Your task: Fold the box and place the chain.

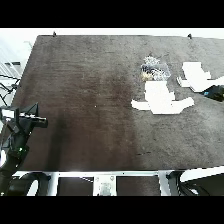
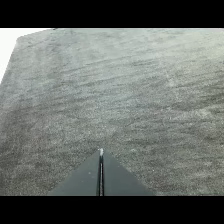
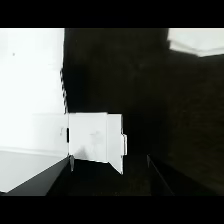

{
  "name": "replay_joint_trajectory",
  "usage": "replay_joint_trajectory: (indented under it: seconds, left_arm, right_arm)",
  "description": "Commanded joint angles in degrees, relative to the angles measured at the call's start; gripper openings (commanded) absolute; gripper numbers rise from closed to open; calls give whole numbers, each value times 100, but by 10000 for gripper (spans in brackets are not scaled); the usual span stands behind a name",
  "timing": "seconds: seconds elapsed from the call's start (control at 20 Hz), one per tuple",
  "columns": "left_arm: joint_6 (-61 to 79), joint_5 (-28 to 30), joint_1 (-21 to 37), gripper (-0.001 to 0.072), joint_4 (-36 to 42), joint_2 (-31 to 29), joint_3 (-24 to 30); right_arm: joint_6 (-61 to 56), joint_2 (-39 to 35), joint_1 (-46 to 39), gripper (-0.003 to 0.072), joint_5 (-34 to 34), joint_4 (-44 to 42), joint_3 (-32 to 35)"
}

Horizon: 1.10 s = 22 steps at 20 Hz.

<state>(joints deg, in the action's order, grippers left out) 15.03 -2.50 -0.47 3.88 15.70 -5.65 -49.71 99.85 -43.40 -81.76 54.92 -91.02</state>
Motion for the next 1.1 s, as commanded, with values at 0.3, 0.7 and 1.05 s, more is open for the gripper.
replay_joint_trajectory:
  seconds: [0.3, 0.7, 1.05]
  left_arm:
    - [0, 2, -2, 20, -2, -4, -2]
    - [0, 0, -2, 20, -2, -4, -2]
    - [0, 0, 0, 20, -2, -4, -2]
  right_arm:
    - [68, 1093, 450, 538, -485, 35, -210]
    - [201, 1674, 481, 430, -988, -890, -208]
    - [341, 1749, 505, 9, -1620, -1001, -179]
